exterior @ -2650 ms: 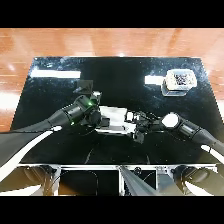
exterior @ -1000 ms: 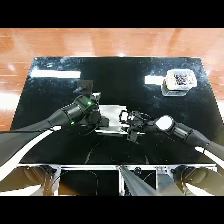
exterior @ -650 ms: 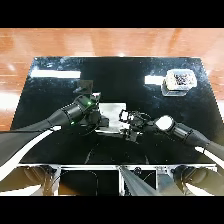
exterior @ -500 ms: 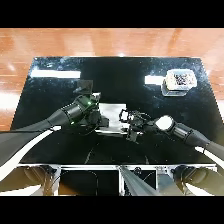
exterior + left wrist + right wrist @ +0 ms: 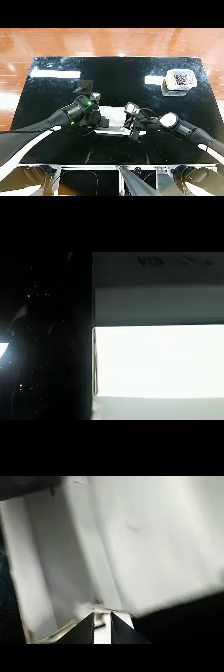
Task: Fold the box and place the chain.
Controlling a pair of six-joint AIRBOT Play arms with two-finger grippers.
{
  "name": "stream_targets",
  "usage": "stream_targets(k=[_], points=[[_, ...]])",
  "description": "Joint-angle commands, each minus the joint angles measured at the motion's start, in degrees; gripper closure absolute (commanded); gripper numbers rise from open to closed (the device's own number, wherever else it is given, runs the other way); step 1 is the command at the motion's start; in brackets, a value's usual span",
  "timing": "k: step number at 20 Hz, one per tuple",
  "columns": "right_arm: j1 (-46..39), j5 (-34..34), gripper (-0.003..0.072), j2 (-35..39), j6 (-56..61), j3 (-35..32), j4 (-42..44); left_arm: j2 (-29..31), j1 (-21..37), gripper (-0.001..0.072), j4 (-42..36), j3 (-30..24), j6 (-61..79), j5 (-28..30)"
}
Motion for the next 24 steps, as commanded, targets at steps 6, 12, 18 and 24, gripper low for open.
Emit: stream_targets(k=[6, 12, 18, 24], points=[[-16.96, 20.13, 0.0564, 0.13, 23.06, 0.0, 0.61, -0.04, -0.09, 0.0689, -0.15, 0.02, -0.07, 0.22], [-33.94, 32.83, 0.0656, 1.44, 40.54, 0.02, -0.22, -0.04, -0.09, 0.069, -0.31, 0.02, -0.07, 0.07], [-46.12, 33.88, 0.0657, 2.03, 55.43, -3.02, -13.86, -0.04, -0.02, 0.069, -0.59, 0.02, -0.09, -0.17], [-30.01, 20.22, 0.0657, 1.49, 59.82, -7.65, -9.92, -0.04, -0.2, 0.0689, -2.29, 0.02, -0.02, -1.07]])
